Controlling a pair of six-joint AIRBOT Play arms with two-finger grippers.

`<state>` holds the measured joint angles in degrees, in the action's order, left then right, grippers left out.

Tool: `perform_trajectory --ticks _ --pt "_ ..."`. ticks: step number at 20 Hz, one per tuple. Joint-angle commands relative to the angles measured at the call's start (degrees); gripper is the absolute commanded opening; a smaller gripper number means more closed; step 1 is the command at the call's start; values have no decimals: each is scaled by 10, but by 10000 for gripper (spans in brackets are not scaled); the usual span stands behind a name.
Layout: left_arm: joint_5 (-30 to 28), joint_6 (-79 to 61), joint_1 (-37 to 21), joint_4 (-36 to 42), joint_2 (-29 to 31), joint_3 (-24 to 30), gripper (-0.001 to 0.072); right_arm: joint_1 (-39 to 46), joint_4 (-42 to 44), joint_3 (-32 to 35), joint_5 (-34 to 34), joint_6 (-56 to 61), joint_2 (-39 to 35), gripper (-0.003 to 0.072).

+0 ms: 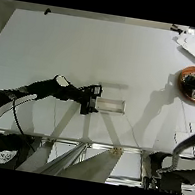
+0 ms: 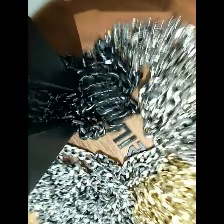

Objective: Fold the box and place the chain.

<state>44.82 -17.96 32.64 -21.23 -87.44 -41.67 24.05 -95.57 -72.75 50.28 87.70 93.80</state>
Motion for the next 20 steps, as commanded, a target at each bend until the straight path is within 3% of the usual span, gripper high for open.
perform_trajectory --ticks 1,5,13,20 --pt "0 0 0 0 0 0 342 0 0 -1 13 1 -44 5" --pt "0 0 0 0 0 0 342 -1 8 -1 45 0 -109 4" --pt "0 0 0 0 0 0 342 -9 141 0 172 -74 -222 5" --pt "0 0 0 0 0 0 342 -99 163 7 255 -87 -290 6"
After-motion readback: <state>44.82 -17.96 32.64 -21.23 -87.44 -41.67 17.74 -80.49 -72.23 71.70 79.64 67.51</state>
